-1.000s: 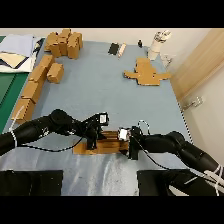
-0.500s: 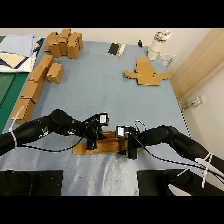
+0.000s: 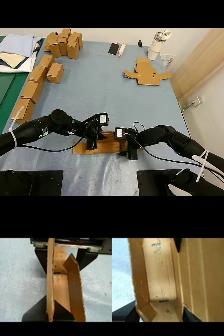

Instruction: Fold the box.

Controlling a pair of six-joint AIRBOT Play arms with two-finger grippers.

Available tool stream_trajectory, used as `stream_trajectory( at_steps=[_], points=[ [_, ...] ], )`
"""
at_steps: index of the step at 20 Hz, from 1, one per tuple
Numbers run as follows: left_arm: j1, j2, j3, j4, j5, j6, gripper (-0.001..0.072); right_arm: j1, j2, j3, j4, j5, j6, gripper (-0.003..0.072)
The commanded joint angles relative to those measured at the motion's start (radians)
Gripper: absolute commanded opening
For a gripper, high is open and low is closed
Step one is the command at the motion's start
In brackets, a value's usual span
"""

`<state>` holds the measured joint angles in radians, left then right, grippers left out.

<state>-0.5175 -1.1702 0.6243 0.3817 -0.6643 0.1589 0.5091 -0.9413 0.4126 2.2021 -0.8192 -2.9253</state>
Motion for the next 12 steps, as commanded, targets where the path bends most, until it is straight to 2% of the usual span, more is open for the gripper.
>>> stream_trajectory(
  at_steps=[1, 4, 7, 10, 11, 12],
  points=[
    [0.0, 0.0, 0.0, 0.0, 0.0, 0.0, 0.0012, 0.0, -0.007, -0.001, 0.005, -0.002, -0.019, 0.07],
    [0.0, 0.0, 0.0, 0.0, 0.0, 0.0, 0.0013, 0.0, -0.007, -0.001, 0.005, -0.002, -0.019, 0.0698],
    [0.0, 0.0, 0.0, 0.0, 0.0, 0.0, 0.0012, 0.0, -0.018, 0.0, 0.007, -0.002, -0.019, 0.0624],
    [0.0, 0.0, 0.0, 0.0, 0.0, 0.0, 0.0012, 0.0, -0.051, 0.0, 0.017, 0.003, -0.019, 0.0622],
    [0.0, 0.0, 0.0, 0.0, 0.0, 0.0, 0.0012, 0.0, -0.054, 0.001, 0.021, 0.003, -0.019, 0.0607],
    [0.0, 0.0, 0.0, 0.0, 0.0, 0.0, 0.0012, 0.0, -0.053, 0.002, 0.021, -0.002, -0.019, 0.0552]
  ],
)
